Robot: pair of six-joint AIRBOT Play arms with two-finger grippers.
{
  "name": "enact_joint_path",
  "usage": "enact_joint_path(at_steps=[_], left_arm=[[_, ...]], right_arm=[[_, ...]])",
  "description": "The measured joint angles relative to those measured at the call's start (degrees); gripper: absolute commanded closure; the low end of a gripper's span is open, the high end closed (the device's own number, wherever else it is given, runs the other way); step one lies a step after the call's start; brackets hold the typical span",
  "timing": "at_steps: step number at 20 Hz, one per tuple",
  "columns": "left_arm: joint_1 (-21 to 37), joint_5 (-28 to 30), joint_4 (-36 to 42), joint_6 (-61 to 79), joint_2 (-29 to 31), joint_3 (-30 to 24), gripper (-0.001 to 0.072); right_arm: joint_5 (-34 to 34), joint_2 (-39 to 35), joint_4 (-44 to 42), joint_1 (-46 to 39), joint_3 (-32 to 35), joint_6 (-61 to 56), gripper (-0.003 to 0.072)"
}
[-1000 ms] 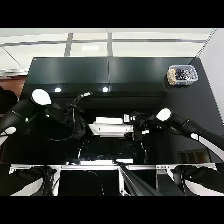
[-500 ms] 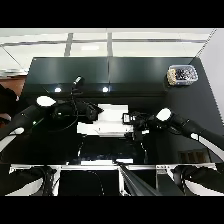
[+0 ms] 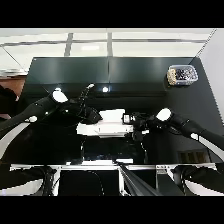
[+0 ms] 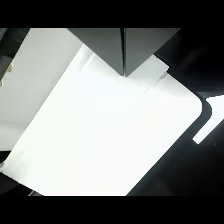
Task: Fold the box and place the chain.
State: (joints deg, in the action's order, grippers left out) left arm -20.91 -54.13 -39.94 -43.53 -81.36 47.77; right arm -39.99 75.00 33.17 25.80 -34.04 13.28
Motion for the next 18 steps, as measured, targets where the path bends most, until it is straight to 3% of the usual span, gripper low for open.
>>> enact_joint_path(at_steps=[3,7,12,15,16,18], left_arm=[[1.4,-1.7,-2.1,-0.7,0.7,1.2,0.0692],[2.6,1.6,-3.4,-1.8,8.1,1.5,0.0689],[10.1,2.3,-3.4,-0.2,18.0,-6.6,0.0686],[13.8,-4.1,1.6,13.3,20.1,-11.1,0.0683],[14.0,-5.9,2.0,18.8,20.4,-11.9,0.0617],[13.2,-7.0,0.6,27.5,20.8,-12.9,0.0207]], right_arm=[[0.0,0.0,0.0,0.0,0.0,0.1,0.0248],[0.2,0.0,-0.1,0.0,0.0,0.0,0.0248],[0.2,0.0,-0.1,0.0,0.0,-0.1,0.0248],[0.2,0.0,-0.1,0.0,0.0,-0.1,0.0248],[0.2,0.0,-0.1,0.0,0.0,-0.1,0.0248],[0.2,0.0,-0.1,0.0,0.0,-0.1,0.0248]])
